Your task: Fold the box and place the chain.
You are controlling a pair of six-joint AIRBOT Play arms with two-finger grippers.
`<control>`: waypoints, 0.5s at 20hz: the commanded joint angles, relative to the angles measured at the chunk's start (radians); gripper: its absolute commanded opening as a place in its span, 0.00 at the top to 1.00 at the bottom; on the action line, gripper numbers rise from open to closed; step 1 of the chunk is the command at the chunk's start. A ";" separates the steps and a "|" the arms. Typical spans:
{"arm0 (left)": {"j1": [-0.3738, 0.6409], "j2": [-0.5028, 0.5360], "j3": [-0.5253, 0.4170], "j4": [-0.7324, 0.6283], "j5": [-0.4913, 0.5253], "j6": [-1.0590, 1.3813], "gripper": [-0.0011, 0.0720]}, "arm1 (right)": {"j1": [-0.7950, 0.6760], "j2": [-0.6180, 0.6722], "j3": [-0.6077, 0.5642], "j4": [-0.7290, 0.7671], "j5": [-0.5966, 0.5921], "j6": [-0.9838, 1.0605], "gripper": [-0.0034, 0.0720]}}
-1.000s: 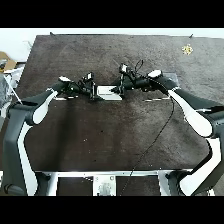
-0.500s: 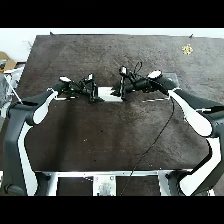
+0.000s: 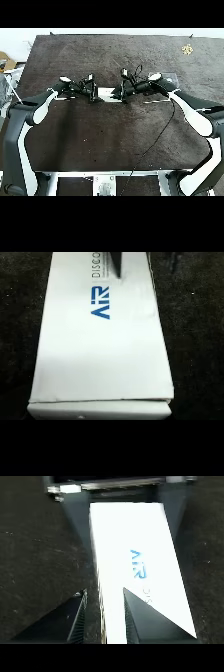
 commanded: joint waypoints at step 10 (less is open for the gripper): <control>0.000 0.001 0.001 -0.002 0.005 0.000 0.61 | 0.042 -0.028 0.040 0.077 -0.079 0.166 0.95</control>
